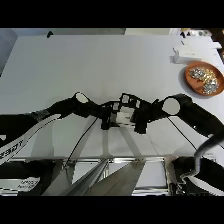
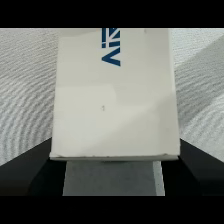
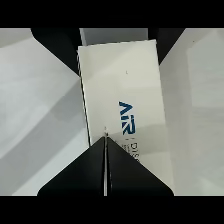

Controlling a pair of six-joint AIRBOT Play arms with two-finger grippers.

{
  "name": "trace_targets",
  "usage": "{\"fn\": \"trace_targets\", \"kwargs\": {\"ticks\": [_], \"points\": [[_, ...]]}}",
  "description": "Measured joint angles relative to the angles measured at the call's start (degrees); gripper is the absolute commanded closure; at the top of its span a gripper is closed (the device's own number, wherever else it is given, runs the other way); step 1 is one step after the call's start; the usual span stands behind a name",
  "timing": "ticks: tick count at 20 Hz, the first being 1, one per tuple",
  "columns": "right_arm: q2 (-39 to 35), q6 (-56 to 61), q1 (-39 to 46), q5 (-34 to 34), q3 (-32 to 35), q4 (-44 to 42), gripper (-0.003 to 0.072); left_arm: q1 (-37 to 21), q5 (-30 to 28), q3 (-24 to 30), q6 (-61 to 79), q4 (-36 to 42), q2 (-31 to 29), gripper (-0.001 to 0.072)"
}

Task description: Fold the box and place the chain.

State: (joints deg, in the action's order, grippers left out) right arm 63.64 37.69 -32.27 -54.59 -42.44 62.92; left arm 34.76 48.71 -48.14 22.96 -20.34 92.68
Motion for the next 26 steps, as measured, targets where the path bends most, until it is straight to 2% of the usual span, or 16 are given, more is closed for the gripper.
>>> {"fn": "trace_targets", "kwargs": {"ticks": [16, 21, 26], "points": [[2.6, 0.9, 0.0, 0.2, 2.8, -0.6, 0.0670, 0.0, -0.1, 0.0, 0.0, -0.1, 0.0, 0.0347], [-1.4, 1.1, -0.1, -1.3, 2.9, -0.2, 0.0668, 0.0, 0.2, 0.0, -0.3, 0.2, 0.0, 0.0347], [-9.9, 1.8, -0.1, 2.7, 1.9, -1.0, 0.0668, 0.0, -0.2, 0.0, -0.2, 0.2, 0.0, 0.0347]]}}
